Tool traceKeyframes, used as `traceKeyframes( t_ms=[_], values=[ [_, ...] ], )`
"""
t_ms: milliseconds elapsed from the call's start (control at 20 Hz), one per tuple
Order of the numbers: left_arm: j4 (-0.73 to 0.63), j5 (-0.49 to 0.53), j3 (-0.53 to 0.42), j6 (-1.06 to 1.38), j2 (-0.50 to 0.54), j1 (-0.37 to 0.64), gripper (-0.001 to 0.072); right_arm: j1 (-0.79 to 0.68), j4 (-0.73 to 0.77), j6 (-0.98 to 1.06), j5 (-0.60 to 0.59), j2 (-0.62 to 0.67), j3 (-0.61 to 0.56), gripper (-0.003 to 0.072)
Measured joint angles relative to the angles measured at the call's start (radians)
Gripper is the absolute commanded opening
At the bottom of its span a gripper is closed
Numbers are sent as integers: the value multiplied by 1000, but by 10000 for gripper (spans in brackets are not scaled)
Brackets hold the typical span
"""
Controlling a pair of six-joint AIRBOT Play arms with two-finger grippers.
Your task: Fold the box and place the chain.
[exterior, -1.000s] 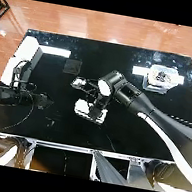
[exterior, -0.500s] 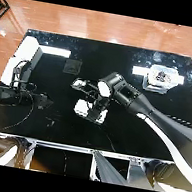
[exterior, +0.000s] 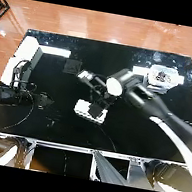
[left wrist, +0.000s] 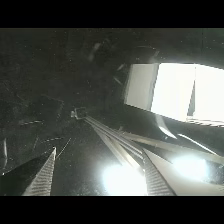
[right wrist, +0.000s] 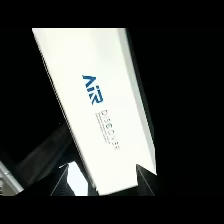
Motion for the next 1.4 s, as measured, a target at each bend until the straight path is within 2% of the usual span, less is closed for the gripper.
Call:
traceKeyframes(
  t_ms=[50, 100, 200, 300, 400, 550, 700, 900, 1400],
  values=[
    [0, 0, 0, 0, 0, 0, 633, -8, 10, 34, 8, 38, -9, 100],
    [0, -1, 0, 0, 0, 0, 633, -14, 32, 69, 15, 80, -30, 18],
    [0, -9, 0, 2, 0, 0, 633, -23, 64, 185, -15, 172, -121, 18],
    [0, -16, 0, 16, 0, 0, 633, -30, 85, 363, -101, 247, -249, 18],
    [0, -18, 0, 27, 0, 0, 633, -34, 157, 524, -264, 286, -377, 18],
    [0, -27, 0, 34, -9, 0, 633, -36, 319, 621, -544, 302, -509, 18],
    [0, -31, 0, 36, -24, -2, 633, -37, 406, 653, -686, 292, -560, 18],
    [-22, -35, 0, 53, -46, -6, 633, -32, 453, 669, -728, 261, -583, 18],
    [-76, -33, 0, 88, -59, -7, 633, -18, 471, 673, -721, 178, -594, 19]
  ],
)
